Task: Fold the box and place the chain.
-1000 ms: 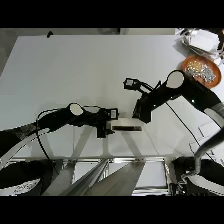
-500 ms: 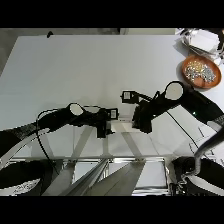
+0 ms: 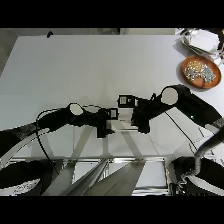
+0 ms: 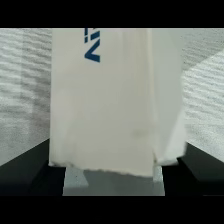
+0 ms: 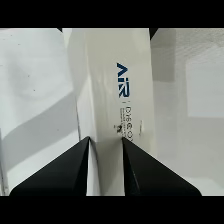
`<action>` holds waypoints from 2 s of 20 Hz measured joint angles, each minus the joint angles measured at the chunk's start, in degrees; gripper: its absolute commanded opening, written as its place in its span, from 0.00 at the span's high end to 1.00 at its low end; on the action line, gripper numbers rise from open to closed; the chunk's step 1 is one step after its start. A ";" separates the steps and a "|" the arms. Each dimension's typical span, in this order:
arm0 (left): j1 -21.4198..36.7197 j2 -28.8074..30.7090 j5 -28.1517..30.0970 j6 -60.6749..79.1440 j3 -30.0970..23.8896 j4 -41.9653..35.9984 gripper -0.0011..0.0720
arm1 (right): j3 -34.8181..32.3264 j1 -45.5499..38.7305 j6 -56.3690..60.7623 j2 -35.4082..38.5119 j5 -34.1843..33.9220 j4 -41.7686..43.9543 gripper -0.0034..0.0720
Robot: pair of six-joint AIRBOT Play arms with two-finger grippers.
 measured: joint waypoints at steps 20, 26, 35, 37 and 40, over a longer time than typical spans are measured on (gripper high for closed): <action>0.04 -0.02 0.17 0.00 0.02 -0.04 0.55 | -2.86 0.15 5.42 0.07 -4.15 -1.73 0.65; 0.04 -0.02 0.11 0.15 0.02 0.04 0.55 | -4.24 0.70 5.79 0.07 -5.09 -1.64 0.56; 0.02 -0.02 -0.63 0.35 0.02 0.24 0.55 | -4.52 0.74 4.85 2.89 -5.42 0.13 0.56; 0.02 -0.02 -0.57 0.35 0.00 0.22 0.55 | -4.55 0.70 4.02 4.09 -5.40 1.46 0.57; 0.02 -0.02 -0.42 0.22 0.00 0.13 0.55 | -4.52 -0.59 1.77 5.53 -6.08 5.88 0.71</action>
